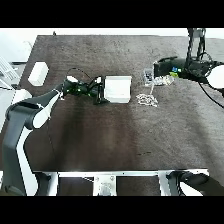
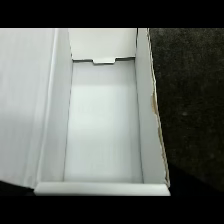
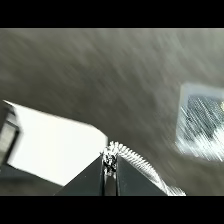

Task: Fold the box and place the chain.

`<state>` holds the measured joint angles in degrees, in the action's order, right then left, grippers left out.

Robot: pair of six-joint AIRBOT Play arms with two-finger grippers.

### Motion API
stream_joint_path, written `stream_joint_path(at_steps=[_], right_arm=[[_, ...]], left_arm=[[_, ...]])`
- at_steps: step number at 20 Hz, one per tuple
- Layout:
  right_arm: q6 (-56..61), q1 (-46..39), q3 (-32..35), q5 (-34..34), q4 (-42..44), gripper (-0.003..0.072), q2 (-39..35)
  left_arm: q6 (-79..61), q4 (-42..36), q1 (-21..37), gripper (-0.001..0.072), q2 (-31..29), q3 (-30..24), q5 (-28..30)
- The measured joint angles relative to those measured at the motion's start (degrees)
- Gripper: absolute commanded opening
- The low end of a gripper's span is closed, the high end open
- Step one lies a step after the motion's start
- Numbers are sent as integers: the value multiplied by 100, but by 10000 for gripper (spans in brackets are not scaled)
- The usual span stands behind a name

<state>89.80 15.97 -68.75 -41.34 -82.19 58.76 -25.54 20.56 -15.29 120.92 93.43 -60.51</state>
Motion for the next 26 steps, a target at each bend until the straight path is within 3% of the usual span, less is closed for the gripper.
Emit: stream_joint_path(at_steps=[12,20,22,26], right_arm=[[17,1005,-109,1779,501,4,1051],[17,1196,-111,1989,787,10,2747],[17,1198,-111,1952,804,355,3067],[-212,1064,-125,1497,734,356,3010]], left_arm=[[0,0,0,290,0,0,0],[0,0,0,290,0,0,-2],[0,0,0,290,0,0,-2],[0,0,0,290,0,0,-2]])
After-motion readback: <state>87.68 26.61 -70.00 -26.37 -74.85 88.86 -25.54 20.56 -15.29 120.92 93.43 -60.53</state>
